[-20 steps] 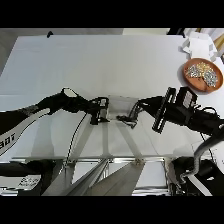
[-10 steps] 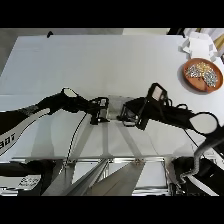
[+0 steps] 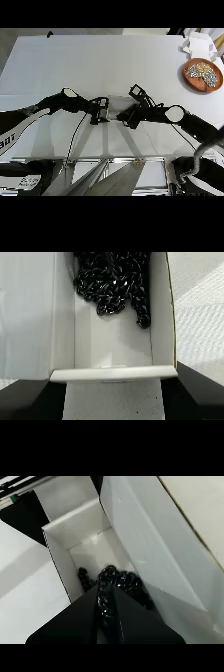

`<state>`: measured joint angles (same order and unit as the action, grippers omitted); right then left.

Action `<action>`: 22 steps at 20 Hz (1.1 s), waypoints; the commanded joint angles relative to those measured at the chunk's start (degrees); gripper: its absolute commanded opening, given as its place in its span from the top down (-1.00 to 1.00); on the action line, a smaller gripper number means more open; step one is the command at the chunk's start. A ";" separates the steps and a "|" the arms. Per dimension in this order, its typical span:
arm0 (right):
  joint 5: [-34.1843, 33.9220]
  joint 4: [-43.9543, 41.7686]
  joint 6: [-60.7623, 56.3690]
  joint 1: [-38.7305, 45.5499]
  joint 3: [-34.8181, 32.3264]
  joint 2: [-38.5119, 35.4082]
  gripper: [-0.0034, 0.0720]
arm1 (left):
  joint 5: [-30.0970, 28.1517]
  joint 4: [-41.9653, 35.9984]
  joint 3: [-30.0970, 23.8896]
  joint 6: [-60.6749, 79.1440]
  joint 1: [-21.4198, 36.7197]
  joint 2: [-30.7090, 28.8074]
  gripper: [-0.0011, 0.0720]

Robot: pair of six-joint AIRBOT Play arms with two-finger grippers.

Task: Fold the box and place the chain.

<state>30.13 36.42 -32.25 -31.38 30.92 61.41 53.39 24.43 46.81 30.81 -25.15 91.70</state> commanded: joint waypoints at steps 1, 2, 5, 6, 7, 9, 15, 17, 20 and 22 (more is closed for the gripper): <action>0.33 -0.68 -4.22 -1.44 0.02 2.14 0.59 | 0.00 0.02 0.00 0.02 0.04 0.00 0.55; 0.55 -0.70 -4.31 -2.03 0.04 2.14 0.58 | 0.00 0.02 0.00 0.02 0.04 0.00 0.55; 4.46 1.20 -5.49 -1.64 1.25 0.15 0.29 | -0.02 0.00 0.00 0.02 0.04 0.00 0.55; 7.02 2.86 -5.81 -0.44 2.10 -1.64 0.29 | 0.00 0.02 0.00 0.02 0.04 0.00 0.55; 8.96 4.98 -6.88 1.20 2.62 -4.02 0.29 | 0.00 0.02 0.00 0.02 0.04 0.00 0.55; 13.25 11.47 -6.97 6.49 2.78 -10.51 0.30 | -0.02 0.02 0.00 0.02 0.04 0.00 0.55; 19.96 35.41 -5.68 24.11 2.47 -14.32 0.23 | -0.02 0.00 0.00 0.00 0.04 0.00 0.55; 19.71 33.05 4.92 24.68 2.47 -10.21 0.10 | -0.02 0.02 0.00 0.02 0.04 0.00 0.55; 17.57 27.06 25.86 23.56 2.47 -2.97 0.12 | -0.02 0.02 0.00 0.02 0.04 0.00 0.55; 13.14 23.91 28.11 23.47 2.47 1.70 0.12 | -0.02 0.02 0.00 0.02 0.04 0.00 0.55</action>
<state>47.13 63.92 -15.53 -8.27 33.41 57.52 53.39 24.43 46.81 30.81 -25.15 91.70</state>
